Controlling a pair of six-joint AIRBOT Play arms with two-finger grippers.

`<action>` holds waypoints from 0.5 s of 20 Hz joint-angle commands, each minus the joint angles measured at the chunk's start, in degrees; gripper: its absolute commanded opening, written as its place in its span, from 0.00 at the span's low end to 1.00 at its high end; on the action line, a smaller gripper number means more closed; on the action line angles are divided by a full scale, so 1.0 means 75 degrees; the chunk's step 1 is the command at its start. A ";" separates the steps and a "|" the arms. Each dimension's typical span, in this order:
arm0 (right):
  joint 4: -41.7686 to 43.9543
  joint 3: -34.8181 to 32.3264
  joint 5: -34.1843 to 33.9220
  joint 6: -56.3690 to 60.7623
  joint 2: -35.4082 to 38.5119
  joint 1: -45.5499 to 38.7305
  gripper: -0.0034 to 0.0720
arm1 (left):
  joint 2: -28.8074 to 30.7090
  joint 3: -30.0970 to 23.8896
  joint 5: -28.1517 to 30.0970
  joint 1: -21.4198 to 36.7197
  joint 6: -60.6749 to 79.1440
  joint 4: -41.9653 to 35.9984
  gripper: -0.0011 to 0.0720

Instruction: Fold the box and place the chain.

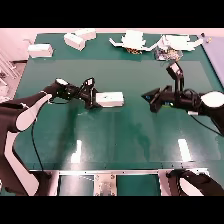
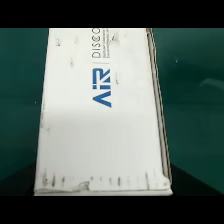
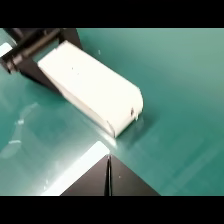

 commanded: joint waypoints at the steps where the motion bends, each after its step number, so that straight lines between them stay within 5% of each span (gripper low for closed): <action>1: -0.0035 -0.0816 -0.0117 0.0058 0.0434 -0.0405 0.05 | 0.0003 0.0009 0.0012 -0.0003 0.0000 -0.0163 0.68; 6: -0.0090 -0.0938 -0.0114 0.0041 0.0434 -0.0423 0.05 | 0.0003 0.0009 0.0125 -0.0003 0.0000 -0.0385 0.68; 8: -0.0093 -0.0938 -0.0111 0.0041 0.0434 -0.0423 0.05 | 0.0009 0.0055 0.0265 0.0044 -0.0032 -0.0455 0.06; 10: -0.0096 -0.0938 -0.0108 0.0070 0.0434 -0.0423 0.05 | 0.0012 0.0184 0.0452 0.0128 -0.0323 -0.0510 0.04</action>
